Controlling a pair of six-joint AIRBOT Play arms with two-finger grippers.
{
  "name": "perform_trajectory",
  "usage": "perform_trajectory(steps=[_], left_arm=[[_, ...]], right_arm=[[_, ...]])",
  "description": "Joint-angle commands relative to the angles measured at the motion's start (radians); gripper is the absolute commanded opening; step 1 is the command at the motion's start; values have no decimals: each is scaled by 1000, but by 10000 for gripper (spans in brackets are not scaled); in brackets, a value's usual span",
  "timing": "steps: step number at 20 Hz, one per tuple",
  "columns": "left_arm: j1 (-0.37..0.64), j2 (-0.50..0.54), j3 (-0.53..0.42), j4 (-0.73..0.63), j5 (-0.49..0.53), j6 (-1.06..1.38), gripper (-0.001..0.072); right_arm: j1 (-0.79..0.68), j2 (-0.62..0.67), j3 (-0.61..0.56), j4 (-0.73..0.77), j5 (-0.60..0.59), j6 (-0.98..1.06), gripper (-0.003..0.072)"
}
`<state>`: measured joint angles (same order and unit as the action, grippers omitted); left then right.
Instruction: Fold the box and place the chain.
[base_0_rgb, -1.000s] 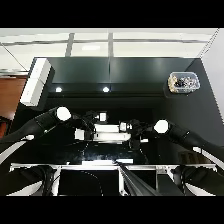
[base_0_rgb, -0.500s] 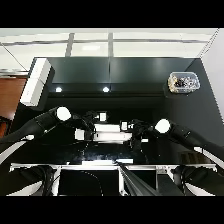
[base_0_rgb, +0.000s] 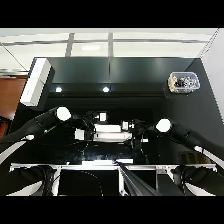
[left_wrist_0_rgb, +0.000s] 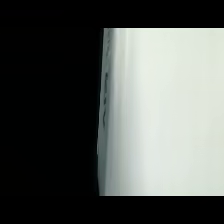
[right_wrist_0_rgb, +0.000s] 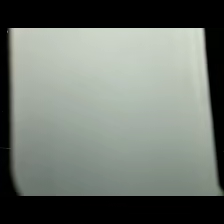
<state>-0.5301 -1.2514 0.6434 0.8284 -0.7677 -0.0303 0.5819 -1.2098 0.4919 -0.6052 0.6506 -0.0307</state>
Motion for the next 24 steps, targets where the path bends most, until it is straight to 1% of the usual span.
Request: perform_trajectory(steps=[1, 2, 5, 6, 7, 9, 10, 11, 12, 14, 15, 16, 17, 18, 19, 20, 21, 22, 24], left_arm=[[0, 0, 0, 0, 1, 0, 27], [0, 0, 0, 0, 0, 0, 26], [0, 2, 0, 0, 0, -3, 36], [0, 7, 0, 1, 0, -3, 146], [2, 20, 0, 2, 0, -4, 305], [2, 58, 8, 39, -1, -60, 511], [2, 83, 14, 89, -2, -123, 606], [2, 111, 17, 154, -4, -188, 652], [2, 144, 17, 223, -12, -248, 652], [2, 223, 17, 375, -75, -369, 651], [2, 258, 18, 429, -118, -438, 646], [2, 293, 18, 462, -171, -511, 623], [2, 320, 18, 477, -216, -568, 620], [2, 344, 18, 476, -261, -611, 471], [1, 360, 18, 476, -298, -625, 144], [0, 371, 17, 471, -326, -629, 25], [0, 373, 16, 436, -341, -665, 25], [0, 370, 13, 358, -343, -714, 27], [0, 351, -2, 117, -320, -724, 26]], right_arm=[[0, -5, 0, 4, 0, -6, 220], [0, -5, 0, 4, 0, -6, 202], [0, -5, 0, 3, 0, -6, 202], [0, -5, 0, 3, -1, -6, 202], [0, -5, 0, 3, 0, -6, 202], [0, -5, 0, 3, 0, -7, 202], [0, -5, 0, 3, 0, -8, 202], [0, -5, 0, 3, 0, -8, 202], [0, -5, 0, 3, -1, -10, 202], [0, -5, 0, 3, 0, -20, 202], [0, -5, 0, 3, 0, -23, 202], [0, -5, 0, 3, 0, -23, 202], [0, -5, 0, 3, 0, -23, 202], [0, -5, 0, 3, 0, -23, 202], [0, -5, 0, 3, 0, -23, 202], [0, -5, 0, 3, 0, -23, 202], [0, -5, 0, 3, 0, -23, 202], [0, -5, 0, 3, 0, -23, 203], [0, -5, 0, 3, 0, -23, 202]])
